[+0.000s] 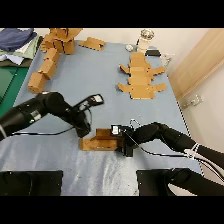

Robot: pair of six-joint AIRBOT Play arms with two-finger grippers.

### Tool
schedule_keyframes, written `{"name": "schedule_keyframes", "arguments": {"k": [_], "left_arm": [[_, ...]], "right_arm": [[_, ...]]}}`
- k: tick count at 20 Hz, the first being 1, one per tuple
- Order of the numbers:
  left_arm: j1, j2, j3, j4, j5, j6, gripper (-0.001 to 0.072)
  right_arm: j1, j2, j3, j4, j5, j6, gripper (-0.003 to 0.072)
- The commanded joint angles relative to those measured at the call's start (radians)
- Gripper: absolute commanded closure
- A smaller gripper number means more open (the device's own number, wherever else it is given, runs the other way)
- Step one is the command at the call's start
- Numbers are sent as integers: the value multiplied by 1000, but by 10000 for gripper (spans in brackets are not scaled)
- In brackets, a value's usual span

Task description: Fold the box.

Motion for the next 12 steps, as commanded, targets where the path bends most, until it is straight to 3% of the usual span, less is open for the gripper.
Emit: {"name": "schedule_keyframes", "arguments": {"k": [1,2,3,5,7,9,12], "left_arm": [[56,52,-30,82,-270,-390,696],[55,52,-72,-1,-306,-441,697],[53,52,-132,-170,-306,-431,697],[48,51,-246,-546,-198,-331,697],[50,51,-291,-771,-53,-228,697],[50,51,-290,-874,67,-166,697],[50,51,-275,-881,169,-166,697]], "right_arm": [[0,0,0,0,-1,1,198],[0,0,0,0,-2,1,198],[0,0,0,0,-1,1,198],[0,0,0,0,-1,1,198],[0,0,0,0,-1,1,198],[0,0,0,0,-1,1,198],[0,0,0,0,-2,1,198]]}}
